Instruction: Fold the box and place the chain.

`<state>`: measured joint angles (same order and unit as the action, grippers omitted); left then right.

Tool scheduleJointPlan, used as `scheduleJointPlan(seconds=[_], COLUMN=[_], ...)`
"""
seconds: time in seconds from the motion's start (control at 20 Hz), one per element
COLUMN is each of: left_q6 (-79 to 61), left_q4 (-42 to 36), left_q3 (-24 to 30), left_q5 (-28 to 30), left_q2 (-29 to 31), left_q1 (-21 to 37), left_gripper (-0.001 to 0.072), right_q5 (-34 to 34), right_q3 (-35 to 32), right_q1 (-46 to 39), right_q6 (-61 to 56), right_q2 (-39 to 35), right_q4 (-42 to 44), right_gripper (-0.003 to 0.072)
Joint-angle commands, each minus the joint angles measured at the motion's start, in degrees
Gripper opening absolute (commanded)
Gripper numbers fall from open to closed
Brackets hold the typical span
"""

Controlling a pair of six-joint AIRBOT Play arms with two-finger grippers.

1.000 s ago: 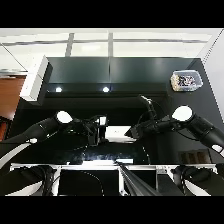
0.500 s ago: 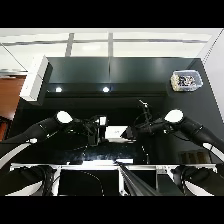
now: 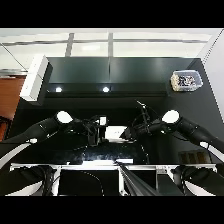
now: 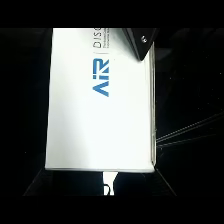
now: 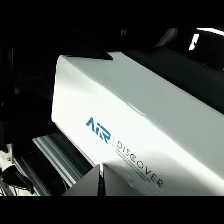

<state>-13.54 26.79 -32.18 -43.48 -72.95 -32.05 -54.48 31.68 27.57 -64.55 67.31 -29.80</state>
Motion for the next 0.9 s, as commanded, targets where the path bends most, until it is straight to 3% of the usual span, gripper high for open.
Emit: scheduleJointPlan(seconds=[0.0,0.15,0.45,0.5,0.55,0.6,0.85], left_q6=[0.0,0.0,0.1,0.1,0.3,1.7,18.1], left_q4=[-0.1,-0.1,-0.2,-0.2,0.3,1.6,17.9], left_q3=[0.0,0.0,0.0,0.0,0.0,0.0,0.0], left_q5=[0.0,0.0,-0.1,-0.1,-0.1,-0.1,-1.2], left_q2=[0.0,0.0,0.0,0.0,0.3,1.1,10.0], left_q1=[0.0,0.0,0.0,0.0,0.0,0.0,0.9], left_gripper=[0.0492,0.0492,0.0495,0.0539,0.0663,0.0718,0.0719], right_q5=[0.2,-4.3,-14.7,-15.9,-17.1,-18.7,-20.8], right_q3=[0.0,0.3,1.3,1.3,1.3,1.3,1.2], right_q1=[-0.7,-4.7,-22.3,-25.4,-28.1,-30.7,-35.5], right_q6=[-0.3,1.5,2.0,2.0,2.0,2.0,2.0], right_q2=[0.0,-2.8,-16.5,-18.7,-20.5,-21.9,-24.2], right_q4=[-2.1,-1.6,-1.3,-1.4,-1.4,-1.4,-4.4], right_gripper=[0.0039,0.0038,0.0038,0.0039,0.0038,0.0039,0.0039])
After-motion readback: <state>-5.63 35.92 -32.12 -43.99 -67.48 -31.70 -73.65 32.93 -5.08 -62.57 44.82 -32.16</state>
